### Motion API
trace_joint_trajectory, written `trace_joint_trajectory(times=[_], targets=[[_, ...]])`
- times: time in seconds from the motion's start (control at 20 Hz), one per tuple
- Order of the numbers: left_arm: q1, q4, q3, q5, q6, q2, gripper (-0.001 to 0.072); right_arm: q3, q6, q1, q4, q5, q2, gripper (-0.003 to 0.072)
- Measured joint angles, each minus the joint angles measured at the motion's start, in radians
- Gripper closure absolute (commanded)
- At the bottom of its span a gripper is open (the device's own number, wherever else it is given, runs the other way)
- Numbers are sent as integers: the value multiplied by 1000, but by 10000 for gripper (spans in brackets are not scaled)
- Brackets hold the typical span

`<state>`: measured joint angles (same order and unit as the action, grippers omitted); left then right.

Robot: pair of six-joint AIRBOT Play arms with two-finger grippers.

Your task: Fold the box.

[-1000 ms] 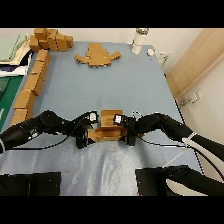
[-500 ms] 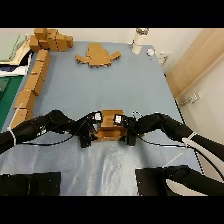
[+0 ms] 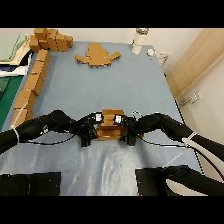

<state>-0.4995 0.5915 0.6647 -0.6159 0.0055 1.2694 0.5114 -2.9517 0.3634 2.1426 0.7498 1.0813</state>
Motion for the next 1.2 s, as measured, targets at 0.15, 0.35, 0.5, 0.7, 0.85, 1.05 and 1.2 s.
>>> trace_joint_trajectory(times=[0.15, 0.35, 0.5, 0.7, 0.85, 1.05, 1.2], targets=[[0, 11, 0, -40, 3, 0, 164, 0, 0, 0, 0, 0, 0, 189], [13, 23, 0, -63, -2, -17, 164, 0, 0, 0, 0, 0, 0, 189], [29, 34, 0, -63, -28, -31, 164, 0, 0, 0, 0, 0, 0, 189], [34, 42, 2, -34, -43, -39, 165, 0, 0, 0, 0, 0, 0, 189], [29, 42, 18, -7, -43, -39, 229, 0, 0, 0, 0, 0, 0, 189], [13, 40, 54, -11, -24, -16, 359, 0, 0, 0, 0, 0, 0, 189], [5, 39, 70, -33, -16, -3, 360, 0, 0, 0, 0, 0, 0, 189]])
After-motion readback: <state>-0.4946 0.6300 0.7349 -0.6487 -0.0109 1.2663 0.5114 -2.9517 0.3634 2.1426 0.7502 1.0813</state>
